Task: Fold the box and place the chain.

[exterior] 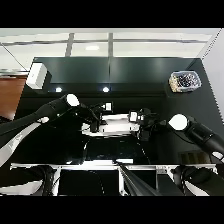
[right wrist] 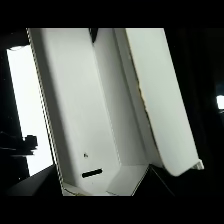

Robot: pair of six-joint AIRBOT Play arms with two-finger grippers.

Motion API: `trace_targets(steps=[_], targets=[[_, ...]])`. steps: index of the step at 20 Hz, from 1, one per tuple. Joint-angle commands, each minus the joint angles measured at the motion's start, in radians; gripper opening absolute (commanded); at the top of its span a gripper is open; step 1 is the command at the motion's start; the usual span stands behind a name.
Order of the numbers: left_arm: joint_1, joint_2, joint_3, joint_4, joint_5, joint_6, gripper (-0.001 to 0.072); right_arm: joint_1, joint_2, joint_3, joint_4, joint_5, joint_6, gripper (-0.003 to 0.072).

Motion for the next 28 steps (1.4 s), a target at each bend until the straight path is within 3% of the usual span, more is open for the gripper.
trace_targets(steps=[1,9,19,28], targets=[[0.0,0.0,0.001,0.001,-0.003,0.002,0.0026,-0.019,-0.002,0.003,-0.001,0.005,0.0,0.0697],[0.0,0.0,0.001,0.001,-0.003,0.002,0.0026,-0.018,-0.064,0.0,0.151,0.061,-0.102,0.0697],[0.0,0.0,0.001,0.001,-0.003,0.002,0.0026,-0.018,-0.173,-0.052,0.268,0.015,-0.362,0.0697],[0.0,0.0,0.001,0.001,0.001,0.002,0.0027,-0.025,-0.208,-0.054,0.267,-0.009,-0.387,0.0697]])
